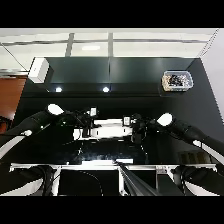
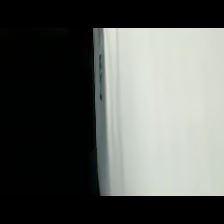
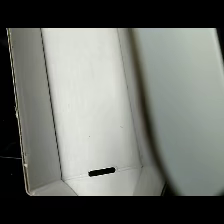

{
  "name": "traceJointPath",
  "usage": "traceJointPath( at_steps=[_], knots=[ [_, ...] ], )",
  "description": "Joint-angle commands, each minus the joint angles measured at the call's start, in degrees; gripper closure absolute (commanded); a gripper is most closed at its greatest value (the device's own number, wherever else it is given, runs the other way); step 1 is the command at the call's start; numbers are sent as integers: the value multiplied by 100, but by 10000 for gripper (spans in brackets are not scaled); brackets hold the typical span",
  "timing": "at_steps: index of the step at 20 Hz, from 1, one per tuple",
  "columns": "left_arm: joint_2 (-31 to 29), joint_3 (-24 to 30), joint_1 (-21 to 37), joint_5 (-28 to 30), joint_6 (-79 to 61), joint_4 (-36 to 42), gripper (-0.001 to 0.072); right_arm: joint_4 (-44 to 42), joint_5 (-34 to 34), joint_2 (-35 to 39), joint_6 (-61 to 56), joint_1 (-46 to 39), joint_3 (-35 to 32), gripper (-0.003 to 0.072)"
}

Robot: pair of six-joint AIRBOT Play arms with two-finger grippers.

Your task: Fold the box and place the chain.

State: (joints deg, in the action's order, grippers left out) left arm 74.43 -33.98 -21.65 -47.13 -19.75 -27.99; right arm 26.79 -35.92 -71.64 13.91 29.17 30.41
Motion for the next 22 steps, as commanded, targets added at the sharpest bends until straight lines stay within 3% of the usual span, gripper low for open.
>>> traceJointPath(
  at_steps=[1,22],
  knots=[
    [2,-2,-4,-2,-2,-2,685,57,24,-4,-35,44,4,6],
    [4,-2,-39,-192,-2,-2,684,223,-52,-9,-199,166,7,6]
  ],
)
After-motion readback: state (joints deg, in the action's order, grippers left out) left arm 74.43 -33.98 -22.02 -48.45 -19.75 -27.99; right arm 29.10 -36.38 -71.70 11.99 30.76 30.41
